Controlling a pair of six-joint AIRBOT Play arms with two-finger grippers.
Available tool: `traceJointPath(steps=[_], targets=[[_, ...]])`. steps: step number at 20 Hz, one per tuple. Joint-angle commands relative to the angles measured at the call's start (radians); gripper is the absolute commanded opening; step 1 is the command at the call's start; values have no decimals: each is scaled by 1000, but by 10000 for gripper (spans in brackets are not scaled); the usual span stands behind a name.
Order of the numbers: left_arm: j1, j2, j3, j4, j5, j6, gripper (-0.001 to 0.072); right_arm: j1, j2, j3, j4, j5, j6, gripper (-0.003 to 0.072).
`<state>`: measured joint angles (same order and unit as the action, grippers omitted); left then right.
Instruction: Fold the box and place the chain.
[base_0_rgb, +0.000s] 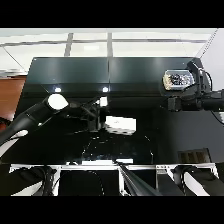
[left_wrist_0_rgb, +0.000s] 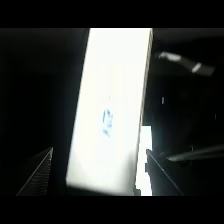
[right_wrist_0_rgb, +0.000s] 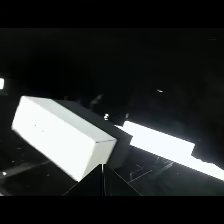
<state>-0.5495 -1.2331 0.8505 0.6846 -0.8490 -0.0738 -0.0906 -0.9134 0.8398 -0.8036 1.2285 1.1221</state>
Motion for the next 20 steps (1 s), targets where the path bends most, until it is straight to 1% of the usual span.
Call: traceJointPath(steps=[1, 2, 4, 7, 10, 13, 17, 20], targets=[[-91, -133, 139, -20, -2, -114, 713, -33, 12, -13, -17, -12, -1, 18], [-116, -194, 186, -20, -2, -121, 713, -33, 12, -20, -18, -17, -1, 19], [-143, -275, 250, -12, -9, -130, 713, -33, 12, -33, -20, -18, -4, 18], [-143, -331, 285, -8, -70, -196, 713, -33, 12, -37, -30, -18, -8, 19], [-144, -338, 285, 7, -100, -197, 713, -33, 12, -37, -37, -23, -24, 19], [-144, -338, 286, 51, -124, -212, 713, -33, 12, -37, -40, -23, -24, 19], [-146, -338, 288, 79, -141, -215, 713, -33, 12, -37, -43, -28, -24, 19], [-150, -338, 310, 157, -176, -237, 714, -33, 12, -37, -43, -29, -24, 19]])
